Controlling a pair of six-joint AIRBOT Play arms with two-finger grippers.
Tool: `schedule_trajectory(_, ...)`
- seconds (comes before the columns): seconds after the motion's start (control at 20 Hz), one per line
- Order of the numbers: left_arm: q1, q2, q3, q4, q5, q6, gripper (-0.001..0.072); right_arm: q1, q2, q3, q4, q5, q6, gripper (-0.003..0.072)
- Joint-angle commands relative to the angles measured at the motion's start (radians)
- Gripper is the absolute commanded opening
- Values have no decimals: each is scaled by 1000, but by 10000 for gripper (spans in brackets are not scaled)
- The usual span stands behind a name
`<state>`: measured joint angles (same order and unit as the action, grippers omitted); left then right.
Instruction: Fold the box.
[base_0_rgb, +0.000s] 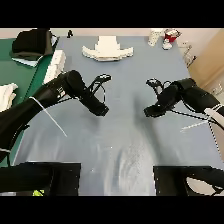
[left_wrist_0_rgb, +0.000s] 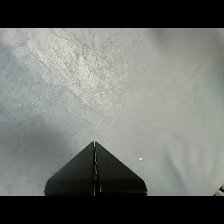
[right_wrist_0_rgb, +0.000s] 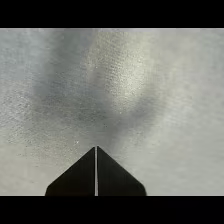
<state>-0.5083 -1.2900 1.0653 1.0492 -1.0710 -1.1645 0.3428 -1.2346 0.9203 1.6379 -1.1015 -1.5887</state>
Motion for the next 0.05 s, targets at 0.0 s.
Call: schedule_trajectory(0.0, -28, 1, -6, 13, 22, -12, 16, 0, 0, 1, 0, 0, 0, 18)
